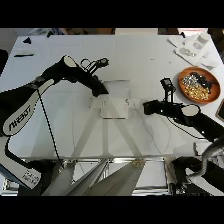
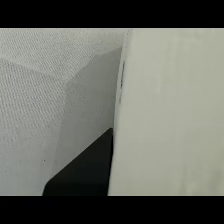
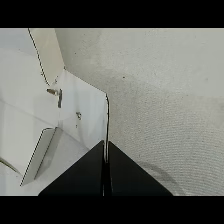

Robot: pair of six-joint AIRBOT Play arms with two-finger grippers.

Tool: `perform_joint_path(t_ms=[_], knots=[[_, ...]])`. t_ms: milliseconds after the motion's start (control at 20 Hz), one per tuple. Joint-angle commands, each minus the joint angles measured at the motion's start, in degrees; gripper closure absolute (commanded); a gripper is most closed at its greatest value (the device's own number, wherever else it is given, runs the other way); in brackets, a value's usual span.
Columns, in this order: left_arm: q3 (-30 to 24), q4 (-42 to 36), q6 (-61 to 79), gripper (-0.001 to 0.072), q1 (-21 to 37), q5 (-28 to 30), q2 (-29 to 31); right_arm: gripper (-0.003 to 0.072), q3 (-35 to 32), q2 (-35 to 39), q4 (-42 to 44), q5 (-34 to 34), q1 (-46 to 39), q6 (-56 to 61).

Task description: Fold the box and place the chain.

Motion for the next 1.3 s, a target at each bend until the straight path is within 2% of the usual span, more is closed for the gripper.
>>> perform_joint_path(t_ms=[0, 450, 500, 550, 600, 950, 1100, 1250], knots=[[0.0, 0.0, -0.2, 0.0695, 0.0, 0.0, 0.0, 0.0674, 0.0, 0.0, 0.0, 0.0, 0.1, 0.0], [0.0, 0.0, -0.2, 0.0696, 0.0, 0.0, 0.0, 0.0667, 0.0, 0.0, 0.0, -0.3, 0.1, 0.0], [0.0, 0.0, -0.2, 0.0696, 0.0, 0.0, 0.0, 0.0563, 0.0, 0.0, 0.0, -0.3, 0.1, 0.0], [0.0, 0.0, -0.2, 0.0696, 0.0, 0.0, 0.0, 0.0367, 0.0, 0.0, 0.0, -0.3, 0.1, 0.0], [0.0, 0.0, -0.2, 0.0696, 0.0, 0.0, 0.0, 0.0231, 0.0, 0.0, 0.0, -0.4, 0.1, 0.0], [0.0, 0.0, -0.2, 0.0702, 0.0, -0.6, 0.2, 0.0225, 0.1, 0.9, 0.0, -2.3, 0.0, 0.1], [0.0, 1.6, -0.7, 0.0704, 0.1, -2.2, 2.4, 0.0229, 0.1, 4.1, 0.0, -9.5, 0.0, 0.5], [0.0, 5.1, -2.7, 0.0707, 0.1, -4.9, 7.6, 0.0230, 0.1, 9.1, 0.0, -18.9, 0.0, 0.4]])
